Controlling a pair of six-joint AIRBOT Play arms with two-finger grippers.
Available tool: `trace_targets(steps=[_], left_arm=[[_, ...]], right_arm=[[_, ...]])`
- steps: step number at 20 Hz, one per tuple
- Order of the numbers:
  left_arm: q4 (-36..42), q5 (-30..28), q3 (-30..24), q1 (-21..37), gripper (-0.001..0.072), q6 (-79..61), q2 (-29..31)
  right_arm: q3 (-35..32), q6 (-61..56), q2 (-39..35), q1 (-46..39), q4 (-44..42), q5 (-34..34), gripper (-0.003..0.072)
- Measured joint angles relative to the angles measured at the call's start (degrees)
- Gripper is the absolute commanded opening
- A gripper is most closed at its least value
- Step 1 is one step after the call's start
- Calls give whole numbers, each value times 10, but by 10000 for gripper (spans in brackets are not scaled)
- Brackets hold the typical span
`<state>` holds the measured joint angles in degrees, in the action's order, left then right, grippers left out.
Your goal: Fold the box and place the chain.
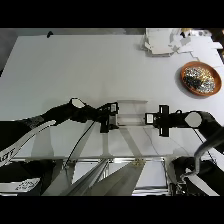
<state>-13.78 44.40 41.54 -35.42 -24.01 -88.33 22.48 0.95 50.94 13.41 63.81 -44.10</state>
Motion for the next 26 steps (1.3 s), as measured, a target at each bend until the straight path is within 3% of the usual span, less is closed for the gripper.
trace_targets(steps=[6, 8, 18, 20, 21, 22, 26], left_arm=[[0, 0, 0, 0, 152, 0, 0], [0, 0, 0, 0, 152, 0, 0], [0, 0, 0, 0, 152, 0, 0], [0, 0, 0, 0, 152, 0, 0], [0, 0, 0, 0, 152, 0, 0], [0, 0, 0, 0, 152, 0, 0], [0, 0, 0, 0, 152, 1, 0]], right_arm=[[-3, 67, 30, 0, -48, 25, 152], [-3, 84, 35, 0, -74, 28, 95], [-3, 129, 43, 0, -167, 25, 74], [-3, 140, 52, 0, -186, 20, 83], [-3, 149, 57, 1, -199, 18, 110], [-3, 159, 62, 1, -217, 16, 184], [-3, 192, 73, 2, -271, 13, 238]])
